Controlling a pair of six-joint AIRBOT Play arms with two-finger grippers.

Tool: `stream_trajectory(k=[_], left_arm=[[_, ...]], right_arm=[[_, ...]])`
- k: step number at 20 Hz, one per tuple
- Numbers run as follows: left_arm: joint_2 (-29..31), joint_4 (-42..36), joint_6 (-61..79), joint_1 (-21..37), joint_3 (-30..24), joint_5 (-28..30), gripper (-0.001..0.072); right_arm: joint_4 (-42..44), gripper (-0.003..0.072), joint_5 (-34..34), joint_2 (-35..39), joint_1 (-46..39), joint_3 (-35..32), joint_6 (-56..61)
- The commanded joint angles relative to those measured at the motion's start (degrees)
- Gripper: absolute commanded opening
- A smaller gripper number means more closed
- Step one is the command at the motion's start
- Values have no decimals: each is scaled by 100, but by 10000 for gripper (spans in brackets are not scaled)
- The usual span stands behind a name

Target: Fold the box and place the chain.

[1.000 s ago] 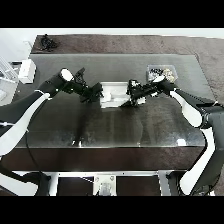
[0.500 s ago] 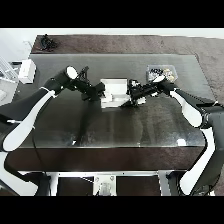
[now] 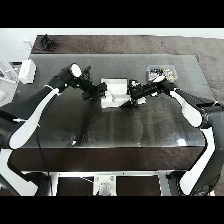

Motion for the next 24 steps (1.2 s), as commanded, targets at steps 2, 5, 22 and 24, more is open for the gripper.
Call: stream_trajectory(k=[2,5,22,24], left_arm=[[-101,105,-94,-15,162,-223,308],[-101,131,-109,-15,162,-275,308],[-96,190,-50,24,297,-348,604],[-105,249,-61,22,297,-258,604]], right_arm=[[2,497,0,2,4,7,0],[2,497,0,2,4,7,0],[2,497,0,2,4,7,0],[2,497,0,2,4,7,0]])
